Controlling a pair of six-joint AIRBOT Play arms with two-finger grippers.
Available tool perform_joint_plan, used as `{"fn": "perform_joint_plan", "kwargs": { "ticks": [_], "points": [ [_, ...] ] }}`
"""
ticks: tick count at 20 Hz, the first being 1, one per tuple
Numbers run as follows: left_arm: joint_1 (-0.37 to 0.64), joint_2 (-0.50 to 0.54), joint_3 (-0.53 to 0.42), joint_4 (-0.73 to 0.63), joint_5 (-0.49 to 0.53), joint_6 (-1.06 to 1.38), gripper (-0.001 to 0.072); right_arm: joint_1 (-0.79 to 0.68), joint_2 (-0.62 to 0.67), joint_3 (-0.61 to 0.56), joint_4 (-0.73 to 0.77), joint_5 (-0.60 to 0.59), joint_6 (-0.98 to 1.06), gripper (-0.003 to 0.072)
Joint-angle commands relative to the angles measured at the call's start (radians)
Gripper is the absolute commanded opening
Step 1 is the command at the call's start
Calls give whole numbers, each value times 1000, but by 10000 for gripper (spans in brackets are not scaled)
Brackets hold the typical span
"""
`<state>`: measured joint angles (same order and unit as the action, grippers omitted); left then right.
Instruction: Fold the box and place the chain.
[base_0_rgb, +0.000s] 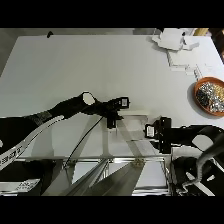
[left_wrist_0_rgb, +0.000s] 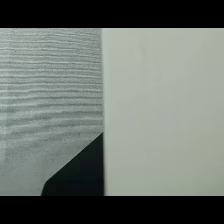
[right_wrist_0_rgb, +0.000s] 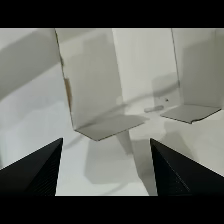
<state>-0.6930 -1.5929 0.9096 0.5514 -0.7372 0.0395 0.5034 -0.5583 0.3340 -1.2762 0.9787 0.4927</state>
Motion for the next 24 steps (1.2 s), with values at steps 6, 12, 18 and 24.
{"fn": "perform_joint_plan", "kwargs": {
  "ticks": [6,12,18,24],
  "points": [
    [0,0,-1,0,-1,0,9,184,61,-128,-49,-190,-12,595],
    [0,0,-1,0,0,0,9,219,59,-162,-67,-281,-12,595],
    [0,0,-1,0,0,0,9,55,59,-144,-22,-311,-80,595],
    [0,0,-1,0,0,0,9,-110,0,-85,128,-263,-277,595]
  ]
}}
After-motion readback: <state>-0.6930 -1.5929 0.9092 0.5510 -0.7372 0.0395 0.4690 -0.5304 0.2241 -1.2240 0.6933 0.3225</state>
